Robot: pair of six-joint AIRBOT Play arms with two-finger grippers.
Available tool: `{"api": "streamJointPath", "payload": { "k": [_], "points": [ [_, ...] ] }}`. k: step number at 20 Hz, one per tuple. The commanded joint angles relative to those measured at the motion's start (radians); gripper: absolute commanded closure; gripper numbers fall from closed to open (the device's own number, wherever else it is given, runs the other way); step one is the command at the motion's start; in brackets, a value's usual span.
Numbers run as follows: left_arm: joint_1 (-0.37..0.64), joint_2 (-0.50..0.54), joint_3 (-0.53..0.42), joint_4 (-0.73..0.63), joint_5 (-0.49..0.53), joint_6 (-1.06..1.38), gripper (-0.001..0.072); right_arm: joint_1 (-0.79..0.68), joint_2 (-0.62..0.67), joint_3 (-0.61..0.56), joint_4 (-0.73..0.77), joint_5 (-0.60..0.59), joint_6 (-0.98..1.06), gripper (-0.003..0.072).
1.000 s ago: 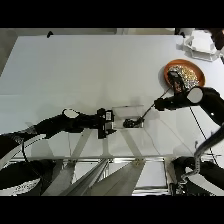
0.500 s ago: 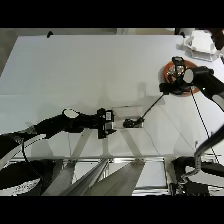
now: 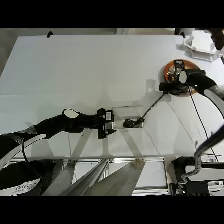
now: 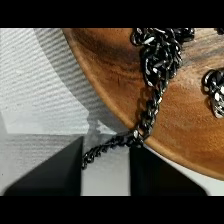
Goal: Fold the box and place the chain.
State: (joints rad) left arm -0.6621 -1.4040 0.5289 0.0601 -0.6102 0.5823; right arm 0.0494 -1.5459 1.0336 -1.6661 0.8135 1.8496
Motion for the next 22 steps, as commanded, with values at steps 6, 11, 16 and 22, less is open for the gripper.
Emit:
{"api": "streamJointPath", "payload": {
  "k": [6, 11, 16, 22],
  "points": [
    [0.0, 0.001, 0.0, 0.0, 0.0, 0.0, 0.0559, -0.001, 0.083, 0.001, 0.036, -0.011, -0.077, 0.0676],
    [0.0, 0.001, 0.0, 0.0, 0.0, 0.0, 0.0559, 0.0, 0.259, 0.001, 0.053, 0.106, -0.182, 0.0676],
    [0.0, 0.001, 0.0, 0.0, 0.0, 0.0, 0.0559, 0.0, 0.442, 0.001, 0.185, 0.298, -0.324, 0.0675],
    [0.0, 0.001, 0.0, 0.0, 0.0, 0.0, 0.0559, 0.0, 0.651, 0.0, 0.423, 0.467, -0.428, 0.0674]
  ]
}}
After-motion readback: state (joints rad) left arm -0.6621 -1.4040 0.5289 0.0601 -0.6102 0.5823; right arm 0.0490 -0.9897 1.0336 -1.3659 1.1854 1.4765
